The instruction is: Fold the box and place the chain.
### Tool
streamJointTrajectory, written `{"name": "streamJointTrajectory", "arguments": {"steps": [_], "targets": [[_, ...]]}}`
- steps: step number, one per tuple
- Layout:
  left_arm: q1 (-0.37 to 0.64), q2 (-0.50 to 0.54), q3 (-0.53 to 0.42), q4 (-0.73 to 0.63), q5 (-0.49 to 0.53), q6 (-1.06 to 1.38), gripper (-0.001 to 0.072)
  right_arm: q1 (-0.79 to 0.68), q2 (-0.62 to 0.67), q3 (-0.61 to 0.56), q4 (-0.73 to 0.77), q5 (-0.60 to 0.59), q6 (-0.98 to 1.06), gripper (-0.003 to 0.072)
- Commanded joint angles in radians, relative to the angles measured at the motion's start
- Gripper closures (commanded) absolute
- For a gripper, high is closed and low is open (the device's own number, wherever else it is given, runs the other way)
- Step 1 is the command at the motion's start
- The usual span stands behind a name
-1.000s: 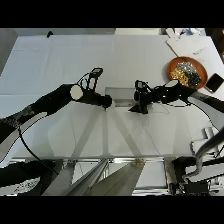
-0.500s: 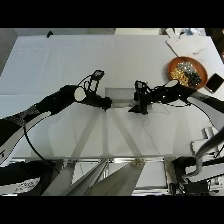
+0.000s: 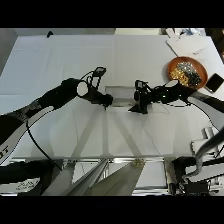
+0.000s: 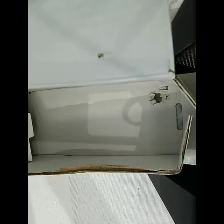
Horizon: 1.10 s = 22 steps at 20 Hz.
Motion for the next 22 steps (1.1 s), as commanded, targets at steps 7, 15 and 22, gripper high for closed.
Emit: {"name": "streamJointTrajectory", "arguments": {"steps": [7, 15, 22], "targets": [[-0.02, -0.143, 0.17, 0.098, -0.294, -0.221, 0.0299, 0.0, 0.0, 0.0, -0.002, 0.002, -0.003, 0.0275], [-0.028, -0.222, 0.315, 0.145, -0.356, -0.405, 0.0362, 0.0, 0.0, 0.0, -0.002, 0.002, -0.003, 0.0275], [-0.045, -0.245, 0.317, 0.139, -0.349, -0.404, 0.0572, 0.0, 0.0, 0.0, -0.002, 0.002, -0.003, 0.0275]]}}
